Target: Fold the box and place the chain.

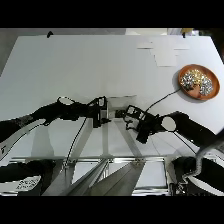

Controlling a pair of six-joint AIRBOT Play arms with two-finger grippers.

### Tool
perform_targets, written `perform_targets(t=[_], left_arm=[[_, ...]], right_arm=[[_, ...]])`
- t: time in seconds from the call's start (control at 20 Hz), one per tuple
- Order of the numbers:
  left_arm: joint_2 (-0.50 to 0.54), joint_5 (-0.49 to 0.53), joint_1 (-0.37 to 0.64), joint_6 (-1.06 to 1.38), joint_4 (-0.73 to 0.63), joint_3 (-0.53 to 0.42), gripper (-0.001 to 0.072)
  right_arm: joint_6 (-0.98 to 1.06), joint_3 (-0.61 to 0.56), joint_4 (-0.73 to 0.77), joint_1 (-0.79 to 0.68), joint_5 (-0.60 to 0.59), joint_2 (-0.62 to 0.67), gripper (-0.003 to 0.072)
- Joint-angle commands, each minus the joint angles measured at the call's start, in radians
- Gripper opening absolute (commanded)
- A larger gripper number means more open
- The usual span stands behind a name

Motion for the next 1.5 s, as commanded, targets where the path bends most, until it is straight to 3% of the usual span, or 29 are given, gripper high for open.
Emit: perform_targets(t=[0.0, 0.25, 0.4, 0.45, 0.55, 0.6, 0.95, 1.45], left_arm=[[0.000, 0.000, 0.000, 0.000, 0.000, 0.000, 0.0014], [0.000, 0.000, 0.000, 0.000, 0.000, 0.000, 0.0014], [0.000, 0.001, 0.000, 0.000, 0.000, 0.000, 0.0014], [0.000, 0.000, 0.000, 0.000, 0.000, 0.000, 0.0014], [0.000, 0.000, 0.000, 0.000, 0.000, 0.000, 0.0014], [0.000, 0.000, 0.000, 0.000, 0.000, 0.000, 0.0014], [0.000, 0.000, 0.000, 0.000, 0.000, 0.000, 0.0014], [0.000, 0.000, 0.000, 0.000, 0.000, 0.000, 0.0014]], right_arm=[[0.041, 0.001, -0.039, 0.000, 0.023, 0.109, 0.0017], [0.041, 0.002, -0.034, 0.000, 0.011, 0.270, 0.0017], [0.039, 0.002, -0.045, 0.000, -0.009, 0.301, 0.0018], [0.034, 0.002, -0.068, 0.000, -0.004, 0.292, 0.0025], [0.029, 0.002, -0.130, 0.000, 0.019, 0.247, 0.0228], [0.022, 0.002, -0.149, 0.000, 0.034, 0.210, 0.0251], [-0.046, 0.002, -0.137, 0.000, -0.002, -0.045, 0.0270], [-0.079, 0.002, -0.069, 0.000, -0.079, -0.078, 0.0270]])
